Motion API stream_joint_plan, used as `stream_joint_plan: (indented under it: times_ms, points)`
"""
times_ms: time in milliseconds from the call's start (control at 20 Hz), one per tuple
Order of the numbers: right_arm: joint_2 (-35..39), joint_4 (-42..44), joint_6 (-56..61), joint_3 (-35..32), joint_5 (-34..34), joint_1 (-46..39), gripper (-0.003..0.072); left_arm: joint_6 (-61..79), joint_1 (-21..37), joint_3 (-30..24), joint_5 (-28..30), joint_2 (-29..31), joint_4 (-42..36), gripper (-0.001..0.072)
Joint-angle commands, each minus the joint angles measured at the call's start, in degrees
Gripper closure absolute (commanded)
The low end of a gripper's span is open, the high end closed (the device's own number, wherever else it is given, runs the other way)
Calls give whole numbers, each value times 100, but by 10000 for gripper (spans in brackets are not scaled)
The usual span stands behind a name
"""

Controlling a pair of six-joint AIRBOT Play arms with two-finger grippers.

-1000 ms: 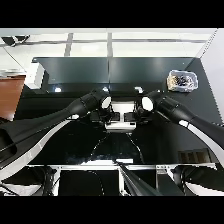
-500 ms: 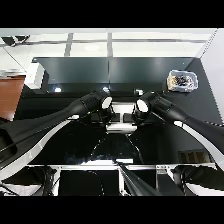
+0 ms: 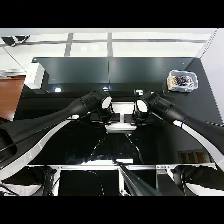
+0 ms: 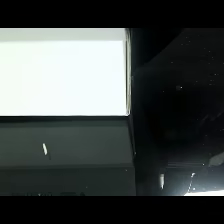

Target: Fold the box and place the chain.

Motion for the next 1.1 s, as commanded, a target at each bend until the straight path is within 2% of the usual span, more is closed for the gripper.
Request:
stream_joint_plan:
  times_ms: [0, 100, 150, 300, 550, 600, 650, 700, 900, 1050]
  points:
    - [-59, 26, 0, 7, -39, 7, 491, 9, 2, -2, 0, 2, -9, 684]
    - [-70, 22, 0, 7, -44, 4, 492, 9, 2, -2, 0, 2, -9, 684]
    - [-70, 22, -2, 7, -42, 4, 580, 9, 2, -2, 0, 2, -9, 684]
    - [-76, 22, -2, 7, -76, 4, 674, 9, 2, -2, 0, 2, -9, 684]
    - [-74, 15, -4, 9, -59, 4, 672, 9, 2, -2, 2, 2, -9, 684]
    - [-70, 2, -22, 11, -50, 4, 651, 9, 2, -2, 0, 2, -9, 684]
    - [-55, 2, -81, 11, -28, 0, 433, 9, 2, -2, 0, 2, -9, 684]
    - [-4, 7, -269, 13, 9, 0, 250, 9, 2, -2, 0, 2, -9, 683]
    - [813, -138, -1325, 15, 490, 0, 247, 9, 2, -2, -2, 2, -9, 684]
    - [1961, -1132, -1526, 13, 592, -39, 247, 9, 2, -2, 15, 2, -7, 684]
